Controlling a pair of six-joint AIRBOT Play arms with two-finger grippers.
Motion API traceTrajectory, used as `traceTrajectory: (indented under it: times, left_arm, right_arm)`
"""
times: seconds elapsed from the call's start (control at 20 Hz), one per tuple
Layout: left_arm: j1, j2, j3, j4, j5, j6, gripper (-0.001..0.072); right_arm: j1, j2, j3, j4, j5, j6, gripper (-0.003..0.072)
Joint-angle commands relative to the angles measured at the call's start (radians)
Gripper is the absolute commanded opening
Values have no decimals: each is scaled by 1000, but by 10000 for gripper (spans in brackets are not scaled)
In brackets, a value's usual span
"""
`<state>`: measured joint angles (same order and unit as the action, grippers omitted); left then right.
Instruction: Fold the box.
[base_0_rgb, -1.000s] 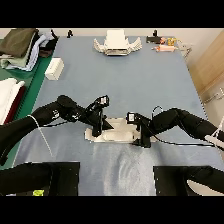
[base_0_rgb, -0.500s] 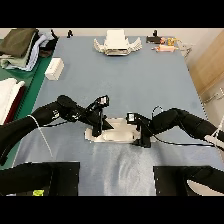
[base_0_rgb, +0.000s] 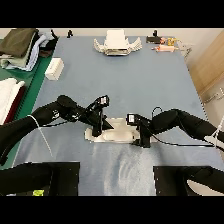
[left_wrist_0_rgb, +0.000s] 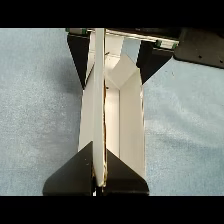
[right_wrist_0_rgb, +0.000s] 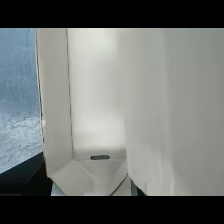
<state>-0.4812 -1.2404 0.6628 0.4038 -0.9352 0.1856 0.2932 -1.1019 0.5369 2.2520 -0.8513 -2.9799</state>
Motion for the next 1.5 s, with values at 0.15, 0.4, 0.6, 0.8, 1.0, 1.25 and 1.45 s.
traceTrajectory:
  times: [0.15,0.4,0.6,0.8,1.0,1.25,1.45]
  left_arm:
    - [1,1,1,0,0,0,14]
    - [1,1,1,0,0,0,14]
    - [1,1,1,0,0,0,14]
    - [1,1,1,0,0,0,14]
    - [1,1,1,0,0,0,14]
    - [1,1,1,0,0,0,14]
    - [1,1,1,0,0,0,14]
  right_arm:
    - [-22,14,-51,96,39,-21,687]
    - [-62,85,-90,98,44,-21,687]
    - [-47,85,-108,102,68,-21,686]
    - [-12,85,-107,101,81,-21,617]
    - [19,85,-111,93,119,-21,629]
    - [19,85,-122,83,119,-21,629]
    - [19,85,-124,67,119,-21,534]
